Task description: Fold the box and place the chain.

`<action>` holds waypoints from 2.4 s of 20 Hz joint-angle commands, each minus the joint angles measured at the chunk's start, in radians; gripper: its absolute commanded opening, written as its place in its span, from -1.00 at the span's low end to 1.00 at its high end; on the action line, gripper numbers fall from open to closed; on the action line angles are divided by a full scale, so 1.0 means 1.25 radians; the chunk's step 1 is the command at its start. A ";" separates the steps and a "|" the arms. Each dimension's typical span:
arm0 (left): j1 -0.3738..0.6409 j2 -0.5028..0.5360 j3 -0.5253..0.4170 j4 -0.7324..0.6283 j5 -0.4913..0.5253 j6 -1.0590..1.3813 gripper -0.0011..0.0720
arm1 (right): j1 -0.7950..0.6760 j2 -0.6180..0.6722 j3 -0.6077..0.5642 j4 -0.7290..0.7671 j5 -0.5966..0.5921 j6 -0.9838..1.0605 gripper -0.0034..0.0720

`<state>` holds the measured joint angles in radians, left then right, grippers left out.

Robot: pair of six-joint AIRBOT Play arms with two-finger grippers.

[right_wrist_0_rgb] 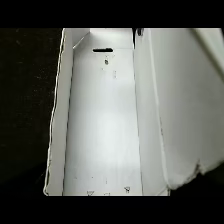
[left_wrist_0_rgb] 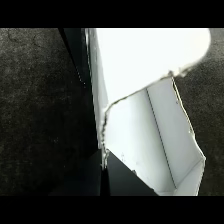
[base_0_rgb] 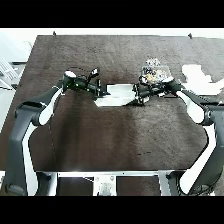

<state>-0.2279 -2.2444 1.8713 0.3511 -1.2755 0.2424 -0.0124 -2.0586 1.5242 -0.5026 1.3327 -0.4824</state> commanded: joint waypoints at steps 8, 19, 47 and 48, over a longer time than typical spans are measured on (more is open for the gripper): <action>0.000 0.000 0.000 0.000 0.001 0.000 -0.91 | 0.001 -0.003 0.001 0.005 0.001 -0.003 1.00; 0.000 0.000 0.000 0.000 0.001 0.000 -0.91 | 0.007 -0.011 0.000 0.014 -0.019 -0.036 1.00; 0.000 0.000 0.000 0.000 0.001 0.000 -0.91 | 0.006 -0.011 0.000 0.013 -0.019 -0.037 0.62; 0.000 0.000 0.000 0.000 0.001 0.001 -0.91 | 0.006 -0.011 0.000 0.013 -0.019 -0.037 0.62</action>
<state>-0.2268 -2.2440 1.8717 0.3515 -1.2747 0.2428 -0.0040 -2.0720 1.5246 -0.4877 1.3090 -0.5289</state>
